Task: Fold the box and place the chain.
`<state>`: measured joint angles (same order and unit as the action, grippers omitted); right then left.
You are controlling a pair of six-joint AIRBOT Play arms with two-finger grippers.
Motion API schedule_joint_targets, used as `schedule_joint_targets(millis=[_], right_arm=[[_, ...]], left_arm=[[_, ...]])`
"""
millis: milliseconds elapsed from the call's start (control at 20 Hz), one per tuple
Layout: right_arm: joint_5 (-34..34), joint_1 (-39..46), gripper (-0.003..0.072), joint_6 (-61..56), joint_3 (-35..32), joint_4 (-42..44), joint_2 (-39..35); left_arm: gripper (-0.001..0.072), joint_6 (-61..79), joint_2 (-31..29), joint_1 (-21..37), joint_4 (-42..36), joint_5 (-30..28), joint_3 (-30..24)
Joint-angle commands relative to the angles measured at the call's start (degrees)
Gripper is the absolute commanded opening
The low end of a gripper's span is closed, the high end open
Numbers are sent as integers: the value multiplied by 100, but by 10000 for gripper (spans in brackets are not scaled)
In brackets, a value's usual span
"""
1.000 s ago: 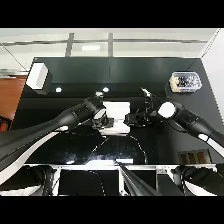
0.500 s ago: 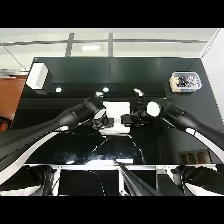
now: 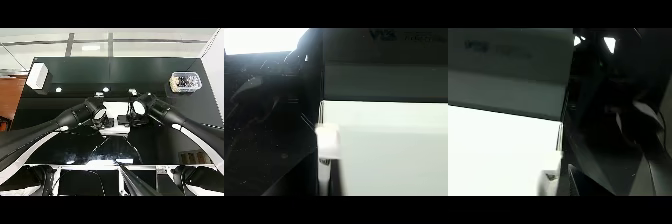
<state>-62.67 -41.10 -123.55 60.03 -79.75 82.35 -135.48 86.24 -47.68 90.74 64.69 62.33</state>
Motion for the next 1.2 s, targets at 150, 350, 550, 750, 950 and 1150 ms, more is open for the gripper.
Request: schedule_joint_targets(millis=[150, 350, 550, 750, 950, 1150], right_arm=[[-125, -153, 244, -435, 170, -140, 302], [-125, -151, 244, -525, 170, -157, 341], [-122, -151, 243, -525, 170, -157, 393], [-55, -151, 123, -538, 170, -155, 426], [-11, -151, 7, -546, 170, -153, 426], [-35, -151, 8, -544, 181, -155, 424]], left_arm=[[25, 2, 0, 4, 4, 7, 4], [25, 2, 0, 4, 4, 7, 4], [25, 2, 0, 4, 4, 7, 4], [25, 2, 0, 4, 4, 7, 4], [25, 2, 0, 4, 4, 4, 4], [25, 2, 0, 4, 4, 4, 4]])
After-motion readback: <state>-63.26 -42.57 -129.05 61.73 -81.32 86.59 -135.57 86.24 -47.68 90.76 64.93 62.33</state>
